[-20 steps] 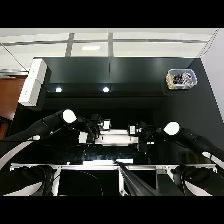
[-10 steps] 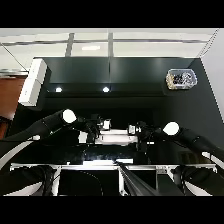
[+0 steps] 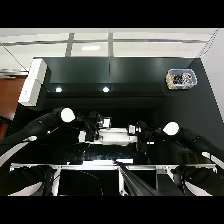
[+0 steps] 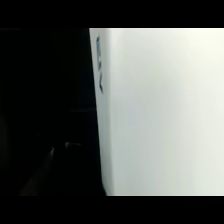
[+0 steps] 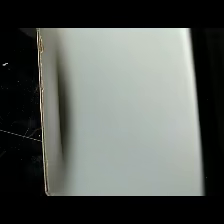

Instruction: Fold the box and place the chain.

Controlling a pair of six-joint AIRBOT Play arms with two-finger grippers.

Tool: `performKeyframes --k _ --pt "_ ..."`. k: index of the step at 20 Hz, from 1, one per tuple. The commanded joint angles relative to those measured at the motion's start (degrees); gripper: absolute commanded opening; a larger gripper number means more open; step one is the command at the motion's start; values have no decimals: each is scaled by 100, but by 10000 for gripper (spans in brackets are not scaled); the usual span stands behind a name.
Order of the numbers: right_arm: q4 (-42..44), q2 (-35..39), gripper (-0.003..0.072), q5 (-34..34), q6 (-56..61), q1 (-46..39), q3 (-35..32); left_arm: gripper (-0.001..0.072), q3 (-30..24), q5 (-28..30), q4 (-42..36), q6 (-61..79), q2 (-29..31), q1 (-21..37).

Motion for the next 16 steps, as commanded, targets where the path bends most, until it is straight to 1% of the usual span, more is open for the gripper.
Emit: performKeyframes --k 1,2,4,6,7,8,9,10,11,12,13,14,16 --pt "-4 -2 205 13 -4 4 2 697 87 -72 1425 -1231 544 9" --pt "-4 -2 206 13 -4 4 2 697 87 -173 1832 -1700 743 42" --pt "-7 -2 206 15 -4 4 2 697 87 -730 2389 -2358 1163 127" --pt "-7 -2 206 15 -4 4 2 688 87 -1443 2496 -2798 1552 146" --pt "-7 -2 205 15 -4 4 2 663 87 -1716 2483 -3110 1707 144" --pt "-7 -2 205 13 -4 7 2 543 87 -1917 2463 -3412 1810 146" --pt "-7 -2 205 13 -4 4 2 321 87 -2149 2455 -3681 1871 146" --pt "-7 -2 205 13 -4 7 2 69 87 -2402 2411 -3801 1862 142" --pt "-7 -2 206 15 -4 4 2 24 81 -2581 2205 -3834 1845 140" --pt "-7 -2 205 13 -4 4 2 24 52 -2623 1768 -3851 1843 142" --pt "-7 -2 205 13 -4 7 2 24 2 -2551 1051 -3849 1840 142" --pt "-7 -2 205 13 -4 4 2 24 -66 -2310 225 -3849 1823 142" --pt "-7 -2 205 13 -4 4 2 24 -192 -1519 -901 -3842 1731 142"
